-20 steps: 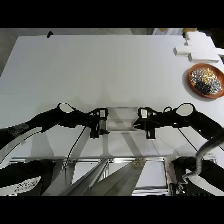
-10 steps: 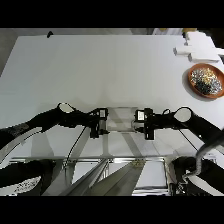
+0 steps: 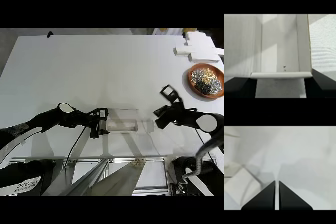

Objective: Fold the box and place the chain.

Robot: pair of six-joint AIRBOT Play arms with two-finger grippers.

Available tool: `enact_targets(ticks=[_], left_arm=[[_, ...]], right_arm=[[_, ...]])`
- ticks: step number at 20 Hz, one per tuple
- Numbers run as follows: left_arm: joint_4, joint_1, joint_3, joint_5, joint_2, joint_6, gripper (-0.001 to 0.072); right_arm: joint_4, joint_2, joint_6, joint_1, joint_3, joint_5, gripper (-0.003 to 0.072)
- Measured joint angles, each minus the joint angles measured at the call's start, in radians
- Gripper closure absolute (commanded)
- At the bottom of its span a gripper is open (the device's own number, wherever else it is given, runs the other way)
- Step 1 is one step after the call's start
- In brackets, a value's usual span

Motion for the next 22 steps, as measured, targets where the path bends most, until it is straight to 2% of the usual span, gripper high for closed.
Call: enact_targets(ticks=[3, 6, 16, 19, 20, 22], left_arm=[[0.0, 0.0, 0.0, 0.0, 0.0, 0.0, 0.0456], [0.0, 0.0, 0.0, 0.0, 0.0, 0.0, 0.0456], [0.0, 0.0, 0.0, 0.0, 0.0, 0.0, 0.0456], [0.0, 0.0, 0.0, 0.0, 0.0, 0.0, 0.0456], [0.0, 0.0, 0.0, 0.0, 0.0, 0.0, 0.0456], [0.0, 0.0, 0.0, 0.0, 0.0, 0.0, 0.0456]], right_arm=[[0.016, -0.047, 0.225, -0.14, -0.003, 0.1, 0.0674], [0.11, -0.111, 0.296, -0.17, -0.018, 0.153, 0.0674], [0.291, -0.287, 0.332, -0.018, -0.054, 0.124, 0.0675], [0.35, -0.291, 0.302, 0.016, -0.055, 0.121, 0.0664], [0.36, -0.278, 0.296, 0.021, -0.055, 0.121, 0.0618], [0.374, -0.241, 0.284, 0.029, -0.056, 0.126, 0.0603]])
